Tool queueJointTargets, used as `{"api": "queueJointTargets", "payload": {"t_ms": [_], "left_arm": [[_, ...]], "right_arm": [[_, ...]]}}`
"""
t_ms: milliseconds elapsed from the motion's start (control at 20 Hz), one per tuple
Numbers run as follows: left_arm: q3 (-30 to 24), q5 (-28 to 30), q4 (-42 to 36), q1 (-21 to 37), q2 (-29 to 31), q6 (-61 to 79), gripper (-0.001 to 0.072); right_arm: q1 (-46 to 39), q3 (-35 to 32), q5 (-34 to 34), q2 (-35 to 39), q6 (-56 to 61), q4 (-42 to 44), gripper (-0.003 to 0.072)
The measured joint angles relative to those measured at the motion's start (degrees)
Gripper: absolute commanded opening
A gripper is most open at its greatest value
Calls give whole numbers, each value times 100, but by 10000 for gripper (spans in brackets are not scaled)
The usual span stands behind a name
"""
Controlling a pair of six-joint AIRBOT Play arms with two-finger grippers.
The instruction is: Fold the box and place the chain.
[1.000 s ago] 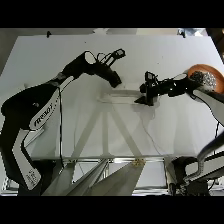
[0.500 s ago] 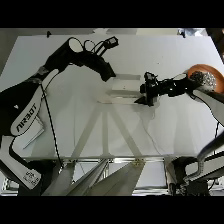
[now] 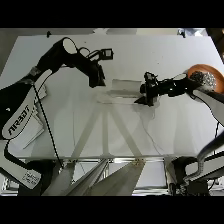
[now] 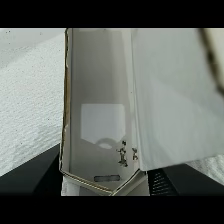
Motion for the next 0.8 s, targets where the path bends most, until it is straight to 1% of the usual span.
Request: {"api": "queueJointTargets", "payload": {"t_ms": [50,150,250,300,500,550,600,800], "left_arm": [[-164,72,-2,-48,9,175,582],[-514,319,-57,-157,11,533,594],[-750,575,-131,-258,20,800,589],[-833,664,-146,-313,20,929,571],[-979,787,-184,-444,20,1311,560],[-997,789,-188,-461,20,1362,496],[-1008,787,-186,-470,20,1397,454],[-1029,774,-42,-487,20,1482,446]], "right_arm": [[0,0,0,0,0,2,439],[0,0,0,0,0,2,439],[0,0,2,0,0,2,439],[0,0,0,0,0,2,439],[0,0,0,0,2,2,439],[0,0,0,0,0,4,439],[0,0,0,0,2,4,439],[0,0,0,0,2,4,439]]}}
